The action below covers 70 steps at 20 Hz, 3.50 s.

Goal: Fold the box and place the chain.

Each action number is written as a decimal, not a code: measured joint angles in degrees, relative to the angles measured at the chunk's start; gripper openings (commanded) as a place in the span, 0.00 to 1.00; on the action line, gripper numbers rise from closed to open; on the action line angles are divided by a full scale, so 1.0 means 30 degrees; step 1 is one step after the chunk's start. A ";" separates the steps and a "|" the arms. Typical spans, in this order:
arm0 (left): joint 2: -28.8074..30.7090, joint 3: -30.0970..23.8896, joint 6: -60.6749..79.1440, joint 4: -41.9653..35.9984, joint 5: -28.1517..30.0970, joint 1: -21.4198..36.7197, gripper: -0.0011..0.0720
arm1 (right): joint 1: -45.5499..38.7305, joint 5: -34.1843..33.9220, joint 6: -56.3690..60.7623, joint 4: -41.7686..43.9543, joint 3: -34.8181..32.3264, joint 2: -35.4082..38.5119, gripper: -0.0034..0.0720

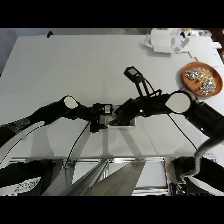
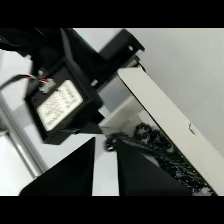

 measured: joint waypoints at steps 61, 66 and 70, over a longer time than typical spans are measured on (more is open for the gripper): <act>0.0000 0.0000 0.0007 0.0000 0.0007 0.0000 0.30 | -0.0583 -0.0692 -0.0131 0.0867 -0.0678 0.2667 0.06; 0.0000 0.0000 0.0007 -0.0007 0.0007 0.0000 0.30 | -0.0087 -0.2353 -0.1100 0.2412 -0.0678 0.2688 0.06; 0.0000 0.0000 0.0007 0.0000 0.0007 -0.0007 0.30 | 0.0000 -0.2841 -0.1865 0.3541 -0.0678 0.2688 0.06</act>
